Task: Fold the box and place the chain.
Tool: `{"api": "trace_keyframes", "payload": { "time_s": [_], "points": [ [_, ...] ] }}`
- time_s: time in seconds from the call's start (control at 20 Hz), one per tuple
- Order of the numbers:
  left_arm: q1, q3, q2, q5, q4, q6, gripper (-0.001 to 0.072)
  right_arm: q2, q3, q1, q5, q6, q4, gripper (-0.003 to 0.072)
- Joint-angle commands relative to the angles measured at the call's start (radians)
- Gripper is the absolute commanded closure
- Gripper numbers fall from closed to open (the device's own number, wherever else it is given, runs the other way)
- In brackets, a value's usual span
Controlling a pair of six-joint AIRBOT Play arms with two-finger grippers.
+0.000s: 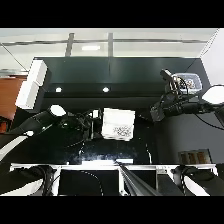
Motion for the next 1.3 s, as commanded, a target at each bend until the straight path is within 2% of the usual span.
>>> {"api": "trace_keyframes", "payload": {
  "time_s": [0.0,0.3,0.6,0.9,1.25],
  "points": [
    [0.0,0.032,-0.002,0.0,0.044,-0.001,0.0007,0.001,0.001,0.0,0.014,0.0,0.001,0.0148],
    [-0.004,0.056,-0.026,-0.046,0.041,0.0,0.0007,0.001,0.001,0.0,0.018,0.0,0.001,0.0147],
    [-0.007,0.056,-0.038,-0.047,-0.012,0.0,0.0007,0.001,0.001,0.0,0.018,0.0,0.001,0.0147],
    [-0.055,0.058,-0.067,-0.042,-0.003,0.005,0.0006,0.001,0.001,0.0,0.018,0.0,0.0,0.0147],
    [-0.055,0.058,-0.067,-0.043,-0.008,0.005,0.0007,0.001,0.001,0.0,0.017,0.0,-0.008,0.0147]
  ]
}}
